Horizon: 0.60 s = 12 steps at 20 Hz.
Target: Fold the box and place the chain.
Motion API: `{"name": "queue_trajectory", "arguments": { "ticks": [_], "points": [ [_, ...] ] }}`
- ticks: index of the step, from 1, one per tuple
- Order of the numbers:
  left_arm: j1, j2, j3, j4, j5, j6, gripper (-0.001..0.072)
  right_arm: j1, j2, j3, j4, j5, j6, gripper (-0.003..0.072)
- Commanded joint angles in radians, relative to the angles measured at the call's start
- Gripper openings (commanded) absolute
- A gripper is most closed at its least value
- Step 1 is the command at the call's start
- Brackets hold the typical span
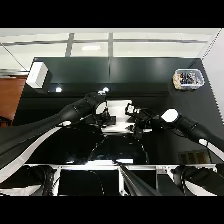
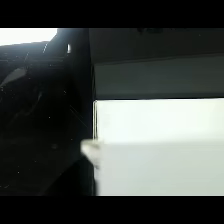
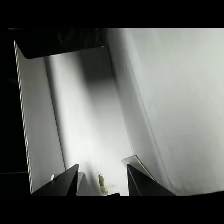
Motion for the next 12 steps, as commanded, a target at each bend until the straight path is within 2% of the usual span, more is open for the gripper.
{"name": "queue_trajectory", "arguments": {
  "ticks": [1,2,4,5,6,7,9,11,12],
  "points": [
    [0.001,0.000,0.000,0.002,0.000,0.002,0.0026,0.000,-0.002,0.000,-0.008,0.018,0.048,0.0080],
    [0.001,0.000,0.000,0.001,0.000,0.002,0.0026,0.000,-0.002,0.000,-0.037,0.017,0.096,0.0071],
    [0.001,0.000,0.000,0.002,-0.005,0.002,0.0026,-0.002,-0.002,0.000,-0.058,0.014,0.179,0.0384],
    [0.001,0.000,0.000,0.002,-0.005,0.002,0.0025,-0.002,-0.002,0.000,-0.072,0.022,0.179,0.0275],
    [0.001,0.000,0.000,0.002,-0.004,0.002,0.0026,-0.002,-0.001,0.000,-0.091,0.035,0.189,0.0043],
    [0.001,0.000,0.000,0.002,-0.004,0.002,0.0026,-0.009,0.003,0.001,-0.108,0.048,0.239,0.0016],
    [0.002,0.000,0.000,0.004,-0.005,0.003,0.0026,-0.050,0.048,0.010,-0.166,0.134,0.408,0.0015],
    [0.001,0.000,-0.001,0.003,-0.012,0.002,0.0026,-0.122,0.153,0.038,-0.285,0.264,0.581,0.0015],
    [0.001,0.000,-0.001,0.002,-0.014,0.002,0.0026,-0.174,0.217,0.047,-0.351,0.290,0.673,0.0014]
  ]
}}
